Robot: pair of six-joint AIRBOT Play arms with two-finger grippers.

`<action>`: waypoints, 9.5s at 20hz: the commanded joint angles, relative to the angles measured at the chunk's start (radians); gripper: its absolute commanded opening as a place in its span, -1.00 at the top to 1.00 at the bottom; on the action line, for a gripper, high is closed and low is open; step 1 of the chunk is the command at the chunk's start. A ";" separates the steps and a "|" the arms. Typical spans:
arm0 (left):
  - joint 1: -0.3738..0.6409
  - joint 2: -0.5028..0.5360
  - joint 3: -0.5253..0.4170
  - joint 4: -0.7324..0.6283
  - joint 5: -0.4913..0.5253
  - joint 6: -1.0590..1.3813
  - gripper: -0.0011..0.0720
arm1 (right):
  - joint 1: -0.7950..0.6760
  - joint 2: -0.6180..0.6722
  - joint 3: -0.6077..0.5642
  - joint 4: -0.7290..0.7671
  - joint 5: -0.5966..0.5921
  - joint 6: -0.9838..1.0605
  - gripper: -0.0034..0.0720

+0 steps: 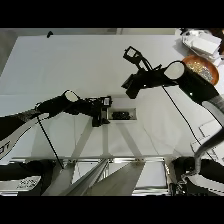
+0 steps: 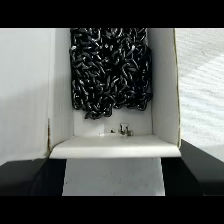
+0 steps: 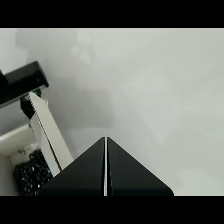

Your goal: Fold the box and place the chain.

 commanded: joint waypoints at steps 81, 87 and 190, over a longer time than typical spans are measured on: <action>0.000 0.001 0.000 0.000 0.000 0.000 0.56 | 0.153 0.026 -0.054 -0.278 0.222 -0.036 0.65; 0.000 0.001 0.000 0.000 0.000 0.000 0.56 | 0.153 0.044 -0.074 -0.275 0.130 -0.037 0.65; 0.000 0.001 0.000 0.000 0.000 0.000 0.56 | -0.473 0.269 -0.511 -0.182 0.278 0.549 0.86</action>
